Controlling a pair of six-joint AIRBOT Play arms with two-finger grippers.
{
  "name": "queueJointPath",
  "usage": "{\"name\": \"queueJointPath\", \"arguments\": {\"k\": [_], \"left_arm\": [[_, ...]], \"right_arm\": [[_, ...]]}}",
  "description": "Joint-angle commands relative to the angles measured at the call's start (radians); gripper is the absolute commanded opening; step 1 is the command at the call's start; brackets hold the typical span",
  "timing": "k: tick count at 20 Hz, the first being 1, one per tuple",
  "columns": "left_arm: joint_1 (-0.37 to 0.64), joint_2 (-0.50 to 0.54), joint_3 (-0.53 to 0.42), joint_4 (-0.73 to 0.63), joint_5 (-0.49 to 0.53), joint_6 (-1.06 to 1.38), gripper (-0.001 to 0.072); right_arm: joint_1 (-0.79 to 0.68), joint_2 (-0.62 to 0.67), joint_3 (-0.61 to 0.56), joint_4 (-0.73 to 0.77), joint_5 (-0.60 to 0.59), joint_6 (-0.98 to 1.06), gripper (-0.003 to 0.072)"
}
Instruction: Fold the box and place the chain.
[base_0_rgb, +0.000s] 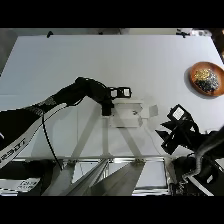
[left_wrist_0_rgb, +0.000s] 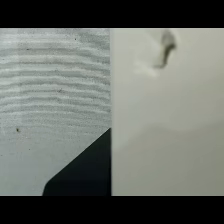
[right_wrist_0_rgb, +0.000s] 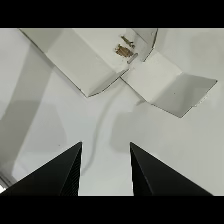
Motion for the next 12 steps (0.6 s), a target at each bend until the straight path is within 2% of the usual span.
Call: {"name": "queueJointPath", "arguments": {"k": [1, 3, 5, 6, 10, 12], "left_arm": [[-0.001, -0.001, 0.001, 0.0, 0.0, 0.0, 0.0016], [-0.001, -0.001, 0.001, 0.0, 0.0, 0.0, 0.0016], [-0.001, 0.0, 0.001, 0.0, -0.002, 0.0, 0.0016], [-0.001, 0.0, 0.001, 0.0, -0.001, 0.0, 0.0016], [-0.001, 0.0, 0.001, 0.0, -0.003, 0.0, 0.0016], [-0.001, 0.0, 0.001, 0.0, -0.003, 0.0, 0.0016]], "right_arm": [[0.0, -0.054, 0.0, 0.01, 0.003, -0.206, 0.0339], [0.01, -0.111, 0.0, 0.03, -0.011, -0.455, 0.0381], [0.046, -0.163, 0.0, 0.019, -0.106, -0.464, 0.0615], [0.063, -0.184, 0.0, 0.019, -0.138, -0.464, 0.0704], [0.11, -0.252, 0.0, 0.019, -0.105, -0.456, 0.0704], [0.112, -0.254, -0.018, 0.017, -0.135, -0.456, 0.0704]]}}
